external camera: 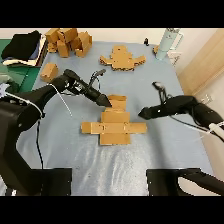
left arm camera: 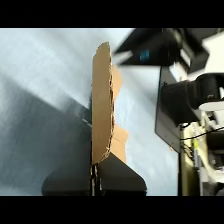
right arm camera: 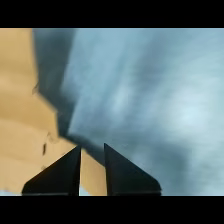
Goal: Fold the box.
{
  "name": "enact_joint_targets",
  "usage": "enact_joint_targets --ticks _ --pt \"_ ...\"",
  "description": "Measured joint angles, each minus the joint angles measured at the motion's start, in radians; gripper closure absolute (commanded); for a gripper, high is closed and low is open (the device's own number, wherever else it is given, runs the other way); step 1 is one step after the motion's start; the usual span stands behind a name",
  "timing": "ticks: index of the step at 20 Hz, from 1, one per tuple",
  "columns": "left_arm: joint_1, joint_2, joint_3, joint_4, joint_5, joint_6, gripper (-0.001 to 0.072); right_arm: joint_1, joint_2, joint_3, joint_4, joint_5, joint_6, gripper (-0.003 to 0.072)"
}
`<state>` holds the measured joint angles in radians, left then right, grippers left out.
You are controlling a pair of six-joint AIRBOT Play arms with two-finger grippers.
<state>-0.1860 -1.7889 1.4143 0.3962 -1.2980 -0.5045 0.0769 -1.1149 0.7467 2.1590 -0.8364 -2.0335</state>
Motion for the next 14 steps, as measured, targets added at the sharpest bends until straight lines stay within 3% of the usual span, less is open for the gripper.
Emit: enact_joint_targets --ticks 4,14 --pt "-0.057 0.110 -0.069 -0.002 0.101 0.116 0.0704 -0.083 0.000 0.082 -0.061 0.006 0.083 0.0456" --pt "-0.163 0.389 -0.480 -0.209 0.426 0.584 0.0701 -0.094 -0.006 0.088 -0.045 0.027 0.123 0.0456"
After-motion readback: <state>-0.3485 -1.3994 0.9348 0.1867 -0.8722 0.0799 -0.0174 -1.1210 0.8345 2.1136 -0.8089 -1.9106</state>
